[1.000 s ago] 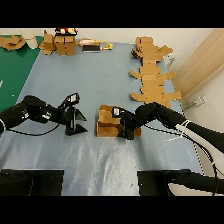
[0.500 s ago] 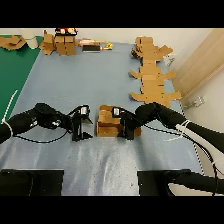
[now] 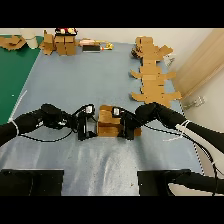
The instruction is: Fold the box.
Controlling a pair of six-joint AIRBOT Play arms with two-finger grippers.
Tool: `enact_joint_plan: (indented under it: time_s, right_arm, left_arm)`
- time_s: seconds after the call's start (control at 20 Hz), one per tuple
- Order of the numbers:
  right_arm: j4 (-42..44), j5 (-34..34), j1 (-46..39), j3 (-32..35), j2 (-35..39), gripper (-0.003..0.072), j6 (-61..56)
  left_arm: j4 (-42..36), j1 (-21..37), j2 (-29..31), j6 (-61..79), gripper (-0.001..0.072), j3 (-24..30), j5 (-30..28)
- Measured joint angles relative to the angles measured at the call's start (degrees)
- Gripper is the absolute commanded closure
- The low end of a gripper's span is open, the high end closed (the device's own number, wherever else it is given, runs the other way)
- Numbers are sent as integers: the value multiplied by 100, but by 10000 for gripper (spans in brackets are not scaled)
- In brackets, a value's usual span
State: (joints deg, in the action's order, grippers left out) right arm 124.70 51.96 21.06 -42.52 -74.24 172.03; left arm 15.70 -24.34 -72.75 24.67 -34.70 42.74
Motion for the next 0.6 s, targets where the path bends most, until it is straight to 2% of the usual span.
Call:
enact_joint_plan:
  time_s: [0.6]
  right_arm:
    - [-2,0,0,0,-2,240,0]
  left_arm:
    - [-50,-358,-22,20,-3,-24,-365]
